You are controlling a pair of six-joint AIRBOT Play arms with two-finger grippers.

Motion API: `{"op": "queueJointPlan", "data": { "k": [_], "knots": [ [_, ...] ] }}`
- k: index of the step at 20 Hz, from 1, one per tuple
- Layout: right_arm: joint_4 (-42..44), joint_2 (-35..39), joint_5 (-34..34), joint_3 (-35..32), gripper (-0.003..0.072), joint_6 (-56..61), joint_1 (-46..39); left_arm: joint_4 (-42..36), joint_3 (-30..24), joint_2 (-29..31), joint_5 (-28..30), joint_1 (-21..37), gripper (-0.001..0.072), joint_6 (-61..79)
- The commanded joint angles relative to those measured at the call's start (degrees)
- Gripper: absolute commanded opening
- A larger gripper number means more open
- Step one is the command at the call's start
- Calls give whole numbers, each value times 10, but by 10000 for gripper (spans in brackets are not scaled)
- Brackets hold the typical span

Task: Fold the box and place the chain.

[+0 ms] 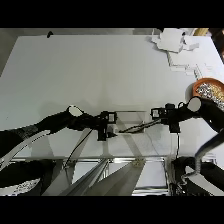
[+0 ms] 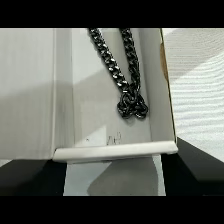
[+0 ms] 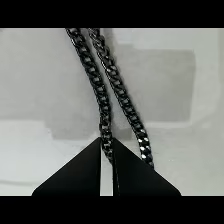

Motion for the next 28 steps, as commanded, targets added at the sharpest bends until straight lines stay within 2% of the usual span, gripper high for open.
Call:
{"op": "queueJointPlan", "data": {
  "k": [1,4,7,11,14,19,20,22,23,25,28],
  "knots": [
    [9,75,20,1,16,24,36,0,0,0,0,0,151,0],
    [99,170,17,1,16,24,101,0,0,0,0,0,151,0],
    [209,214,-28,1,16,24,177,0,0,0,0,0,151,0],
    [334,197,-111,1,16,24,275,0,0,0,0,0,151,0],
    [359,167,-171,1,16,25,341,0,0,0,0,0,151,0],
    [348,104,-192,1,17,41,363,0,0,0,0,0,151,0],
    [334,97,-193,1,48,45,363,0,0,0,0,0,151,0],
    [287,106,-195,1,185,67,363,0,0,0,0,0,151,0],
    [255,118,-186,4,187,83,358,0,0,0,0,0,151,0],
    [167,150,-129,22,186,122,326,0,0,0,0,0,151,0],
    [39,181,-11,31,184,147,219,0,0,0,0,0,151,0]
  ]
}}
